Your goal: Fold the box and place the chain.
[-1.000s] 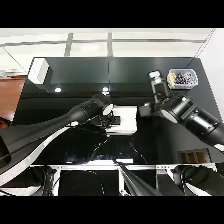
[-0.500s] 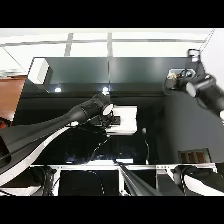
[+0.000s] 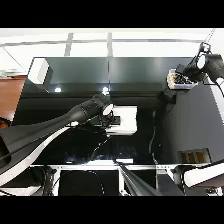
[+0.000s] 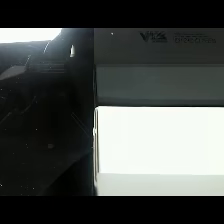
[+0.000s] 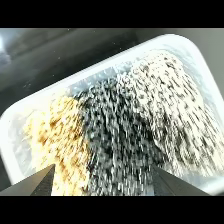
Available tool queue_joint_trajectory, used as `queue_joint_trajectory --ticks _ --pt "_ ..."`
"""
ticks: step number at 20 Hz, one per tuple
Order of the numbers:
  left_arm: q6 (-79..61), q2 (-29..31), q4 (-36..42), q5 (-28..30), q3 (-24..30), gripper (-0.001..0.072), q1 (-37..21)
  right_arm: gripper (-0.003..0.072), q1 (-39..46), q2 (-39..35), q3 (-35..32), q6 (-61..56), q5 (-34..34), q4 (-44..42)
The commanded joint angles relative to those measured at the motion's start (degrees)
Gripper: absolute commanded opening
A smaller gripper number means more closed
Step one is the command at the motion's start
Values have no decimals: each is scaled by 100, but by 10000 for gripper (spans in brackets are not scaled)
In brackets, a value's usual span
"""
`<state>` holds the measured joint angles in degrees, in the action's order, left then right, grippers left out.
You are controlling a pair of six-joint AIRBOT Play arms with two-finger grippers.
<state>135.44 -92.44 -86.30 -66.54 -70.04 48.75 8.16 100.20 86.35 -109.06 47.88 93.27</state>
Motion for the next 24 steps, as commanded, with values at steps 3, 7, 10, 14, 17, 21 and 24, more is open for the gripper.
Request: queue_joint_trajectory --ticks 3,7,10,14,17,21,24 --pt "0 -2 0 0 0 29 2 537 79 632 341 289 -116 -61" --pt "0 -2 0 0 0 29 2 56 76 590 444 310 125 168" --pt "-2 -2 0 2 0 30 2 14 76 308 704 599 551 170" --pt "-2 -2 0 2 0 29 2 13 76 -555 970 1224 975 120" --pt "-2 -2 0 4 -2 29 0 14 76 -1528 970 2048 1235 -726" --pt "-2 -2 0 4 -2 30 0 14 59 -2769 970 2367 1453 -1617" --pt "-2 -2 0 2 -2 29 2 14 63 -3438 970 2505 2035 -2109"
